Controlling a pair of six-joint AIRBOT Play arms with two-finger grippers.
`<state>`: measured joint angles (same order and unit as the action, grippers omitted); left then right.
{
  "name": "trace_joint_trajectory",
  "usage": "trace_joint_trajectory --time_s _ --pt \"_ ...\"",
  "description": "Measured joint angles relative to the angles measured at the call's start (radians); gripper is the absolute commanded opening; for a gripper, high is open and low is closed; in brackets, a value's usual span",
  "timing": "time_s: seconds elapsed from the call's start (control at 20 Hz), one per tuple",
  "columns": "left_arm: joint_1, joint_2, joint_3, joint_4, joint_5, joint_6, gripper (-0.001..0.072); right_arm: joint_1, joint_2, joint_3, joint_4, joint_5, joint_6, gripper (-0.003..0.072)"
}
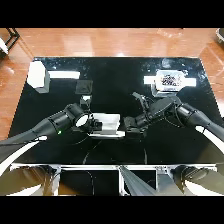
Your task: Fold the box and place the chain.
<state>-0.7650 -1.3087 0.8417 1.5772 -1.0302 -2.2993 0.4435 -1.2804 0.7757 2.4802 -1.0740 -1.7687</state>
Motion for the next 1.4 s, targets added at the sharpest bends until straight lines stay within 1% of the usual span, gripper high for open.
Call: trace_joint_trajectory --time_s 0.05,0.1,0.25,0.3,0.35,0.6,0.8,0.95,1.0,1.05,1.1,1.25,1.4 --pt "0.000 0.000 0.000 0.000 0.000 0.000 0.0018 0.013 0.000 0.001 0.002 0.014 0.005 0.0670" --pt "0.000 0.000 0.000 0.000 0.000 0.000 0.0018 0.025 -0.001 0.002 0.002 0.027 0.010 0.0600" --pt "0.000 0.000 0.000 0.001 -0.002 0.000 0.0018 0.053 -0.001 0.003 0.006 0.055 0.017 0.0604" --pt "0.000 0.000 0.000 0.002 -0.002 0.001 0.0018 0.059 -0.001 0.003 0.006 0.058 0.018 0.0636" --pt "0.000 0.000 0.000 0.003 -0.003 0.001 0.0018 0.063 -0.001 0.003 0.006 0.064 0.019 0.0708" --pt "0.000 0.000 0.000 -0.001 0.006 0.000 0.0018 0.069 -0.001 0.019 -0.005 0.060 0.011 0.0714" --pt "0.000 0.000 0.000 -0.004 0.005 0.001 0.0018 0.011 0.022 0.077 -0.051 -0.039 0.008 0.0713" --pt "0.000 0.000 0.000 -0.003 0.001 0.002 0.0018 -0.102 0.083 0.093 -0.144 -0.137 0.010 0.0708" --pt "0.000 0.000 0.000 -0.002 0.002 0.004 0.0018 -0.145 0.106 0.089 -0.186 -0.157 0.013 0.0513" --pt "0.000 0.000 0.000 -0.002 0.001 0.004 0.0018 -0.191 0.130 0.076 -0.229 -0.176 0.019 0.0253" --pt "0.000 0.000 0.000 0.000 0.001 0.004 0.0018 -0.240 0.153 0.053 -0.259 -0.184 0.024 0.0027" --pt "0.000 0.000 0.000 0.000 0.001 0.004 0.0018 -0.350 0.192 -0.058 -0.293 -0.157 0.033 0.0018" --pt "0.000 0.000 0.000 -0.004 0.001 0.004 0.0018 -0.386 0.195 -0.177 -0.241 -0.068 0.026 0.0018"
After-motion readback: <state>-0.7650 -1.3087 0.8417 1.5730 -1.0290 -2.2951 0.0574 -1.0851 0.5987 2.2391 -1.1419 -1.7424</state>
